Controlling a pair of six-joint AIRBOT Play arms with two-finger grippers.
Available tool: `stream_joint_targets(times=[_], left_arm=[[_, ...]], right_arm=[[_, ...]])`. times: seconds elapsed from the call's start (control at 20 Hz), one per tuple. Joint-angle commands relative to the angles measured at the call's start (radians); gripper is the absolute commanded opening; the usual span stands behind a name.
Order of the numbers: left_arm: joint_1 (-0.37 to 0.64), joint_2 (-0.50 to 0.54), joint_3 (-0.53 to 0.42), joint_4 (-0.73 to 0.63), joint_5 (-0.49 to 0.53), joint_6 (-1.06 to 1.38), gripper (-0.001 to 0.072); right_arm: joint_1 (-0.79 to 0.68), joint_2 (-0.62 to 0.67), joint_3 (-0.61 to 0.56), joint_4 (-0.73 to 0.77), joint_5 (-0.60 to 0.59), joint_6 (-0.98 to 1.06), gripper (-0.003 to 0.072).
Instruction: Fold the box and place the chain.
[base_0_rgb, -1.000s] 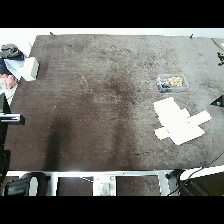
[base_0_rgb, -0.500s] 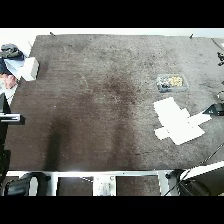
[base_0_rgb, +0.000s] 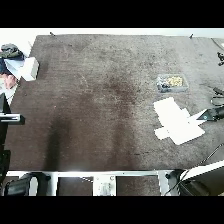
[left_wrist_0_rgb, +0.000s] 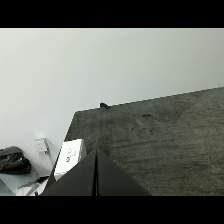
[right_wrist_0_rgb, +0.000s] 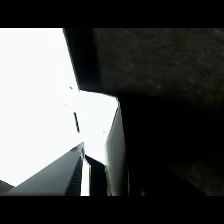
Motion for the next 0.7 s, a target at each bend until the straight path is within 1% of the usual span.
stream_joint_targets(times=[0.0,0.05,0.1,0.15,0.25,0.35,0.4,0.55,0.6,0.65], left_arm=[[0.0,0.0,0.0,0.0,0.0,0.0,0.0012],[0.0,0.0,0.0,0.0,0.002,0.0,0.0012],[0.0,0.0,0.0,0.0,0.0,0.0,0.0012],[0.0,0.0,0.0,0.0,0.0,0.0,0.0012],[0.0,0.0,0.0,0.0,0.0,0.0,0.0012],[0.0,0.0,0.0,0.0,0.0,0.0,0.0012],[0.0,0.0,0.0,0.0,0.0,0.0,0.0012],[0.0,0.0,0.0,0.0,0.0,0.0,0.0012],[0.0,0.0,0.0,0.0,0.0,0.0,0.0012],[0.0,0.0,0.0,0.0,0.0,0.0,0.0012]], right_arm=[[0.019,-0.001,-0.007,0.061,0.009,-0.037,0.0351],[0.031,-0.003,-0.007,0.058,0.037,-0.05,0.0168],[0.036,-0.005,-0.007,0.061,0.087,-0.108,0.0045],[0.037,-0.004,-0.011,0.076,0.107,-0.144,-0.0009],[0.024,0.006,-0.013,0.161,0.109,-0.153,-0.001],[0.007,0.054,-0.069,0.332,0.108,-0.162,-0.0011],[0.007,0.084,-0.106,0.37,0.107,-0.162,-0.0011],[0.047,0.177,-0.266,0.399,0.105,-0.16,-0.0011],[0.074,0.209,-0.337,0.428,0.098,-0.158,-0.0011],[0.106,0.237,-0.412,0.496,0.076,-0.147,-0.0011]])
